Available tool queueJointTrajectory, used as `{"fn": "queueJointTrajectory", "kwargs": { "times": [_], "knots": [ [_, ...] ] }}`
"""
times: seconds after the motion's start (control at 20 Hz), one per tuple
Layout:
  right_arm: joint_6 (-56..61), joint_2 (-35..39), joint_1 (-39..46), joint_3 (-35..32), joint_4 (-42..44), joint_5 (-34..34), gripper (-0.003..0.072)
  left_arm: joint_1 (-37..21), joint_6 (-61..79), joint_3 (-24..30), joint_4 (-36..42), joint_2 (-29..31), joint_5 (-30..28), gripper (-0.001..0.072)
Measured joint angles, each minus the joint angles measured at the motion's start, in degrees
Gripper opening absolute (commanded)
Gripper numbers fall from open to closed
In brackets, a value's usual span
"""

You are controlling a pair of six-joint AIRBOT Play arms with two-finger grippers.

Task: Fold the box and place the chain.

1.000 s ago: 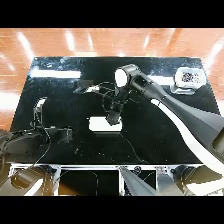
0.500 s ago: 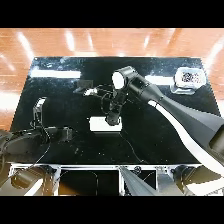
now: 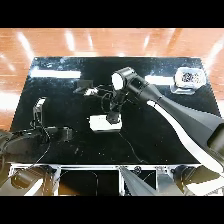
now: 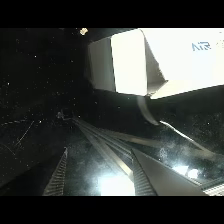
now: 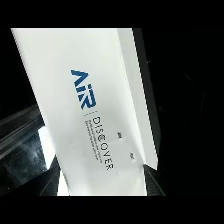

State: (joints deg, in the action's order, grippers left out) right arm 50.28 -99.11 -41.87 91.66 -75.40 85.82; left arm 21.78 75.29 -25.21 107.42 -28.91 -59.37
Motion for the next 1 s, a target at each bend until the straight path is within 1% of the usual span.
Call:
{"fn": "queueJointTrajectory", "kwargs": {
  "times": [0.05, 0.5, 1.0],
  "knots": [
    [0.00, -0.02, 0.00, 0.02, 0.11, 0.04, 0.0381, 0.00, -0.02, 0.00, 0.00, 0.00, 0.00, 0.0513],
    [0.00, -0.07, 0.00, 0.15, 0.00, 0.31, 0.0379, 0.00, -0.02, 0.00, 0.02, 0.00, 0.02, 0.0513],
    [0.26, -0.07, 1.20, 2.56, 0.04, 1.81, 0.0378, 0.00, -0.02, 0.00, 0.02, 0.00, 0.02, 0.0513]
  ]
}}
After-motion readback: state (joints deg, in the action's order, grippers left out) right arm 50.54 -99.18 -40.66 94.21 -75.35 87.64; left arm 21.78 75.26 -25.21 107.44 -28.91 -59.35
